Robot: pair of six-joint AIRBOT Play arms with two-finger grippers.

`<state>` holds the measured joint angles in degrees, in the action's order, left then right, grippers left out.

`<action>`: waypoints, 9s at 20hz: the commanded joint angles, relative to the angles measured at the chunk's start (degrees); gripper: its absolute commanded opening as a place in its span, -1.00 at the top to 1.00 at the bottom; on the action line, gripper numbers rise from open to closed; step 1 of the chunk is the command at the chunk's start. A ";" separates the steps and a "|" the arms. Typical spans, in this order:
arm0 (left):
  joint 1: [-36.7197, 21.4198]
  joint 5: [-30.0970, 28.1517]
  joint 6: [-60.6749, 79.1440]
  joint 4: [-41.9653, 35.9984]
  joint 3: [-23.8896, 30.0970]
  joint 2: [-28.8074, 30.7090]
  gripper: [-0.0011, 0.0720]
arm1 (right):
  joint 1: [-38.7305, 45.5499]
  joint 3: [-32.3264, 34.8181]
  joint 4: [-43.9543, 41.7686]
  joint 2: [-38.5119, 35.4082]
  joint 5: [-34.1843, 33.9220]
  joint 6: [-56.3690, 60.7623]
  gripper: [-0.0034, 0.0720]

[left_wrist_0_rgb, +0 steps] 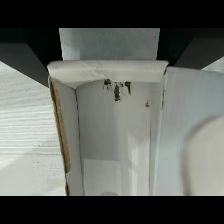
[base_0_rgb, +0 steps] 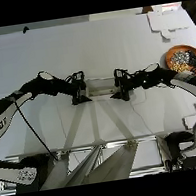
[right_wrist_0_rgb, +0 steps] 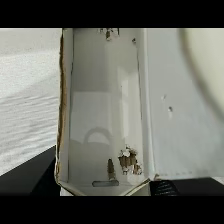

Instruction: Fold the box and place the chain.

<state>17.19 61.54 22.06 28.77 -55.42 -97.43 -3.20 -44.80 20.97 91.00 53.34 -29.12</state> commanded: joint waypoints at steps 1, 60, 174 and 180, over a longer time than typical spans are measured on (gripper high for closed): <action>0.04 -0.33 -0.28 0.22 0.00 -0.04 0.40 | 0.00 -0.04 -0.02 0.02 0.04 -0.02 -0.24; 0.04 -0.26 -0.26 0.22 0.00 -0.04 0.40 | -4.11 -0.04 -3.76 -10.43 -23.10 32.79 0.89; 0.04 -0.26 -0.26 0.22 0.00 -0.04 0.40 | -0.66 6.23 7.67 -13.90 -8.22 77.07 -0.16; 0.04 -0.26 -0.26 0.22 0.00 -0.04 0.40 | -1.97 6.08 7.08 -14.75 -4.31 80.37 -0.14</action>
<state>17.23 61.32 21.80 28.99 -55.42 -97.45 -4.16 -38.68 28.58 76.62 47.33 49.76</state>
